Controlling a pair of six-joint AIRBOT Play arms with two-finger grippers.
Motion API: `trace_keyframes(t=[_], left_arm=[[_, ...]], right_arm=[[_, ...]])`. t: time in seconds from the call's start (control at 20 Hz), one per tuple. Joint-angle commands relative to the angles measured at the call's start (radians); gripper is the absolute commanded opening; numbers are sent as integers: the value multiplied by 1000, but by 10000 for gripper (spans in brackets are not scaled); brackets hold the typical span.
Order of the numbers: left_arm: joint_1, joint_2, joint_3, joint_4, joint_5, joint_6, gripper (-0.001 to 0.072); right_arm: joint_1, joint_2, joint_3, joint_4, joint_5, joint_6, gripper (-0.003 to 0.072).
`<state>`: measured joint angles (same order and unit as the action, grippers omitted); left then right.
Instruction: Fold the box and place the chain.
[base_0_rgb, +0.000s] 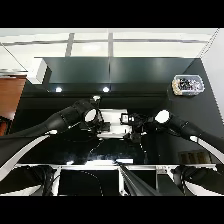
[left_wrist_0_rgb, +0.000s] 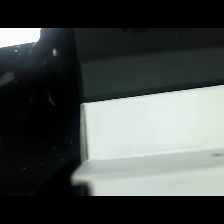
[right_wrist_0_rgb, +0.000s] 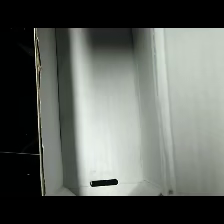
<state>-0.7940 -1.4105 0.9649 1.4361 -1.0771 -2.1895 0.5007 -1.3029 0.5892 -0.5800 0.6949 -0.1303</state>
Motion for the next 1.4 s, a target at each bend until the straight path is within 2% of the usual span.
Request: trace_keyframes(t=[0.0,0.05,0.3,0.35,0.4,0.45,0.5,0.8,1.0,1.1,1.15,1.2,1.25,1.3,1.35], left_arm=[[-2,-6,13,-4,-18,-43,92],[-2,-6,13,-3,-23,-43,39],[-2,-6,13,-4,-32,-45,40],[-2,-6,13,-4,-32,-45,76],[-2,-6,13,-4,-32,-45,233],[-2,-6,13,-4,-34,-45,350],[-2,-6,13,-4,-35,-45,370],[-2,-6,13,18,-38,-45,369],[-2,-6,13,22,-35,-65,328],[-2,-6,13,22,-35,-66,225],[-2,-6,13,22,-35,-66,218],[-2,-6,13,22,-35,-66,168],[-2,-6,13,22,-35,-66,61],[-2,-6,13,21,-32,-66,26],[-2,-6,13,22,-31,-66,26]], right_arm=[[1,0,0,0,0,0,430],[1,0,0,0,0,0,430],[1,0,0,0,0,0,430],[1,0,0,0,0,0,430],[1,0,0,0,0,0,430],[1,0,0,0,0,0,430],[1,0,0,0,0,0,430],[1,0,0,0,0,0,430],[1,0,0,0,0,0,430],[1,0,0,0,0,0,430],[1,0,0,0,0,0,430],[1,0,0,0,0,0,430],[1,0,0,0,0,0,430],[1,0,0,0,0,0,430],[1,0,0,0,0,0,431]])
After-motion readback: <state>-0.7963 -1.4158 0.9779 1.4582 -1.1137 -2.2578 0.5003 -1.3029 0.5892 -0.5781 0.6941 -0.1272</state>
